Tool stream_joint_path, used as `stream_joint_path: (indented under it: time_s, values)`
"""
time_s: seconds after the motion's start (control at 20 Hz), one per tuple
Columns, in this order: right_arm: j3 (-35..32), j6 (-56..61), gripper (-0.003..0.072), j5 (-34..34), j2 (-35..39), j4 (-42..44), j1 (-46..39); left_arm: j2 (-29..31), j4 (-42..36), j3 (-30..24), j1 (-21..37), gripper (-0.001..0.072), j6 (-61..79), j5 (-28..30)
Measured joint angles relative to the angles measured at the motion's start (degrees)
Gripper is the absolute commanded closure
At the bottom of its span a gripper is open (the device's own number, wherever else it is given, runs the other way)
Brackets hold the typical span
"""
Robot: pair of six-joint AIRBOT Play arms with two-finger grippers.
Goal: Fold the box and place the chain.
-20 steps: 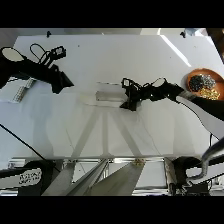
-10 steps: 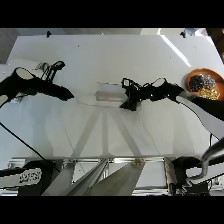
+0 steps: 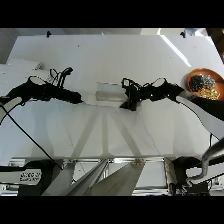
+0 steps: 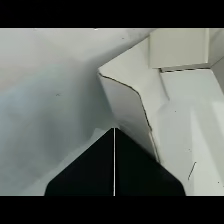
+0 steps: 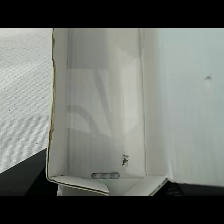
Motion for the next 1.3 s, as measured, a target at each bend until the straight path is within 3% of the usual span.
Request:
stream_joint_path:
  time_s: [0.5, 0.65, 1.2, 1.3]
  values:
    - [0.0, 0.0, 0.0261, 0.0, 0.0, 0.0, 0.0, -1.25, -9.88, -0.07, -1.6, 0.0692, 0.85, -3.76]
    - [0.0, 0.02, 0.0261, 0.0, 0.0, 0.0, 0.0, -1.25, -11.23, -0.07, -1.6, 0.0557, 0.98, -4.74]
    - [0.0, 0.02, 0.0261, 0.02, 0.0, 0.0, 0.0, -1.33, -16.57, -0.07, -1.62, 0.0545, 4.04, -7.02]
    - [0.0, 0.0, 0.0261, 0.02, 0.0, 0.0, 0.0, -1.44, -17.38, -0.07, -1.66, 0.0408, 4.35, -6.36]
